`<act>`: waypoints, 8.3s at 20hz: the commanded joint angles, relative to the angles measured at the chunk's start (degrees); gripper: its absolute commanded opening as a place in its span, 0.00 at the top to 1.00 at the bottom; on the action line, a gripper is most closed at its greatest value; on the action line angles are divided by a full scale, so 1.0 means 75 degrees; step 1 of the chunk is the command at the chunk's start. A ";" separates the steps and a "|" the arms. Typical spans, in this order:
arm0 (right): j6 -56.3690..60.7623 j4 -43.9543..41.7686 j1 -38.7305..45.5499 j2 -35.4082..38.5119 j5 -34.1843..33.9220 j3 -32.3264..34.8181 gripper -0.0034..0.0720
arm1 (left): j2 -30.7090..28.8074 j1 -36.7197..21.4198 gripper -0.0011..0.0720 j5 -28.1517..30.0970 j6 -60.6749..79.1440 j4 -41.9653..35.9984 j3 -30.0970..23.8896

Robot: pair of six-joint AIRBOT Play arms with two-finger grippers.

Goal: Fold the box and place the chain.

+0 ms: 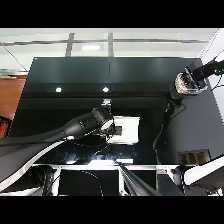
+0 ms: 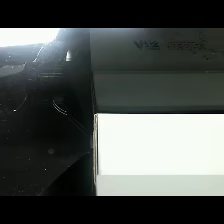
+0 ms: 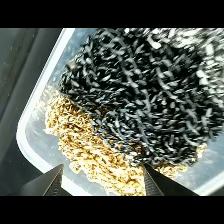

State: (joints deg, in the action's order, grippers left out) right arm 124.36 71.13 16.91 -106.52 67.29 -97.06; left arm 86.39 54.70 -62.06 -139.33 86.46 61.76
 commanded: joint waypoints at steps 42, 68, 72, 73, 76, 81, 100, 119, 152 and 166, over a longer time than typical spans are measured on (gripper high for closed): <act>-0.6309 -0.1399 -0.1335 0.6712 0.2425 0.1230 0.95 | 0.0006 -0.0006 0.95 0.0067 0.0003 0.0006 0.0006; -0.6729 -0.4366 -0.4937 0.8087 -0.0417 0.7149 0.95 | 0.0006 -0.0006 0.95 0.0058 0.0003 0.0006 0.0006; -0.6636 -0.4232 -0.4937 0.8087 -0.0941 0.7463 0.95 | 0.0006 -0.0006 0.95 0.0058 0.0003 0.0006 0.0006; -0.6636 -0.4264 -0.4925 0.8087 -0.0988 0.7452 0.95 | 0.0006 -0.0006 0.95 0.0055 0.0003 0.0006 0.0006; -0.6639 -0.4453 -0.4811 0.8087 -0.1005 0.7213 0.95 | 0.0006 -0.0006 0.95 0.0052 0.0003 0.0006 0.0006; -0.6636 -0.4488 -0.4389 0.8087 -0.0542 0.6353 0.95 | 0.0006 -0.0006 0.95 0.0044 0.0003 0.0006 0.0006; -0.6435 -0.4016 -0.5164 0.8078 -0.1244 0.7711 0.95 | 0.0006 -0.0006 0.95 0.0044 0.0003 0.0006 0.0006; -0.6438 -0.2020 -0.2337 0.8026 0.1137 0.6493 0.53 | 0.0009 -0.0006 0.95 0.0082 0.0003 0.0009 0.0003; -0.6406 -0.1836 -0.2317 0.8023 0.1198 0.6502 0.53 | -0.3873 -0.5307 0.01 0.0533 1.6087 -0.7379 -0.4342; -0.6237 -0.1836 -0.2320 0.8023 0.1198 0.6502 0.53 | -0.2267 -0.3958 0.01 0.1434 2.1286 -0.8236 -0.4322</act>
State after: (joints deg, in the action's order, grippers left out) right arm 77.60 57.41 -0.47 -46.37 76.25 -48.31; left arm 66.24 24.34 -52.16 15.18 31.00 29.23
